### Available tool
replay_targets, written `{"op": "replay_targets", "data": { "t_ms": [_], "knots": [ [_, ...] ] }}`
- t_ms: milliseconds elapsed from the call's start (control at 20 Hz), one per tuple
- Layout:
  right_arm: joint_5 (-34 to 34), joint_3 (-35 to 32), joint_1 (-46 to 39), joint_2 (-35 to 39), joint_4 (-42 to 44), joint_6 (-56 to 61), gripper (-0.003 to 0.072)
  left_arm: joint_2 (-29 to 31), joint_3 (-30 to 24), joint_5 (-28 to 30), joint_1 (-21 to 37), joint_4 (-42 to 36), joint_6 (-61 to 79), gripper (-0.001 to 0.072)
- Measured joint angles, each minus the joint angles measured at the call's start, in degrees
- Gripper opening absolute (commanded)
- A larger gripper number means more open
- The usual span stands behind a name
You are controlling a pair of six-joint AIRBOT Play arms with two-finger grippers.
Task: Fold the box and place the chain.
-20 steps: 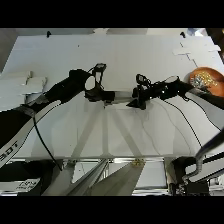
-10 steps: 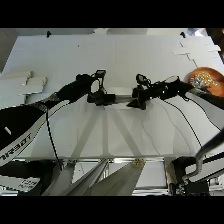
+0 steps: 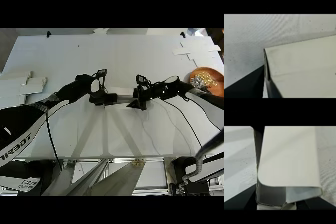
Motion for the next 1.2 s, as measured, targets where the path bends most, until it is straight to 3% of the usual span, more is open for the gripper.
{"op": "replay_targets", "data": {
  "t_ms": [500,900,1200],
  "knots": [
    [-0.4,0.0,0.1,0.0,0.0,0.3,0.0329,12.8,0.1,-1.7,0.0,-2.1,11.1,0.0472],
    [0.1,0.0,0.0,0.0,0.1,0.1,0.0329,17.3,0.1,-13.3,1.2,-1.3,23.7,0.0472],
    [0.2,0.0,0.0,0.0,0.1,0.1,0.0329,18.0,-1.1,-18.8,9.6,-2.7,43.8,0.0471]
  ]
}}
